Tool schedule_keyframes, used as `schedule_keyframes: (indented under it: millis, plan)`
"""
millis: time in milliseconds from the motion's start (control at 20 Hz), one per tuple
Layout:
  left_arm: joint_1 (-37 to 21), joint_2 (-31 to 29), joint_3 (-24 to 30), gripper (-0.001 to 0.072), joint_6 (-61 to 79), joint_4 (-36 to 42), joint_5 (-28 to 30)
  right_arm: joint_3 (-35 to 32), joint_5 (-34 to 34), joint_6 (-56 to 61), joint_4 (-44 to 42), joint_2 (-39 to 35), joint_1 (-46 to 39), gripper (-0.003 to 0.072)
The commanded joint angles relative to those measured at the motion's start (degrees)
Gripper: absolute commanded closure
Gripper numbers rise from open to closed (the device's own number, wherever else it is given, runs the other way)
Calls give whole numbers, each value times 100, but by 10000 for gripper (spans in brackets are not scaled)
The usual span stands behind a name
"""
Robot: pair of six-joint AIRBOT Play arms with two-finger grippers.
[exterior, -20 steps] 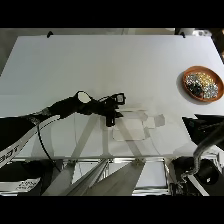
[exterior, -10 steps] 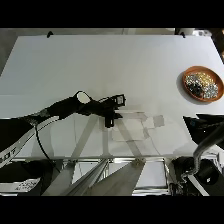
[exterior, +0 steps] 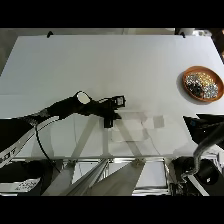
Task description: Fold the box and place the chain.
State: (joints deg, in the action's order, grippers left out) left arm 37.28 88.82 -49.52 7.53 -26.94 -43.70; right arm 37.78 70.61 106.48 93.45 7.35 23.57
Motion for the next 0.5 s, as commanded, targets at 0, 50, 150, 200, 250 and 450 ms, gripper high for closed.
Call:
schedule_keyframes:
  millis: [0,50,150,200,250,450]
  plan:
    - [-4,0,-4,702,2,-538,-31,4,0,0,59,-4,-2,157]
    - [-4,0,-4,703,4,-680,-26,4,0,0,63,-4,-2,157]
    - [-4,0,-4,706,4,-715,-22,4,-2,0,66,-4,0,159]
    - [-4,0,-4,706,4,-697,-20,4,-2,0,66,-4,-2,159]
    - [-4,0,-4,707,2,-697,-20,4,-2,0,66,-4,-2,160]
    - [-4,0,-4,707,0,-490,4,4,-2,0,66,-4,0,165]
